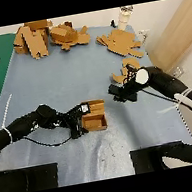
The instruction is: Fold the box.
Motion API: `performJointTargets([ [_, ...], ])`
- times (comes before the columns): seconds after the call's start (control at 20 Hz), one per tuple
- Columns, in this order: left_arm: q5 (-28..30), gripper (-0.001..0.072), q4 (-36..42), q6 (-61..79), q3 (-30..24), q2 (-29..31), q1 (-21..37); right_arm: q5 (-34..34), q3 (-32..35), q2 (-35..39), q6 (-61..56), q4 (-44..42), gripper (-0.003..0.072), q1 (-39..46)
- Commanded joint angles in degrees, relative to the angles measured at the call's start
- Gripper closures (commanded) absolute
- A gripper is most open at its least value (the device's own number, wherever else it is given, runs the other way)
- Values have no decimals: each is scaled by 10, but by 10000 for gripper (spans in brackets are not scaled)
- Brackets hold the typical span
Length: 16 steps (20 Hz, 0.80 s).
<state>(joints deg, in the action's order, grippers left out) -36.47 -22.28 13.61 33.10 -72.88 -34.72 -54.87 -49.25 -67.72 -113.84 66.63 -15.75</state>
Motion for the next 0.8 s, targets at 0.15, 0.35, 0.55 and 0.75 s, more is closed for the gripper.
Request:
performJointTargets([
  [0.15, -1, 75, 0, 0, 0, 0, 1, -99, 34, -168, 643, -595, 690, 89],
  [0.35, -1, 75, 0, 0, 0, 0, 1, -248, 34, -214, 772, -633, 688, 78],
  [0.55, 0, 75, 0, 0, 0, 0, 0, -283, 39, -173, 792, -499, 688, 56],
  [0.75, -1, 75, 0, 0, 0, 0, 0, -179, 88, -89, 798, -424, 688, 7],
])
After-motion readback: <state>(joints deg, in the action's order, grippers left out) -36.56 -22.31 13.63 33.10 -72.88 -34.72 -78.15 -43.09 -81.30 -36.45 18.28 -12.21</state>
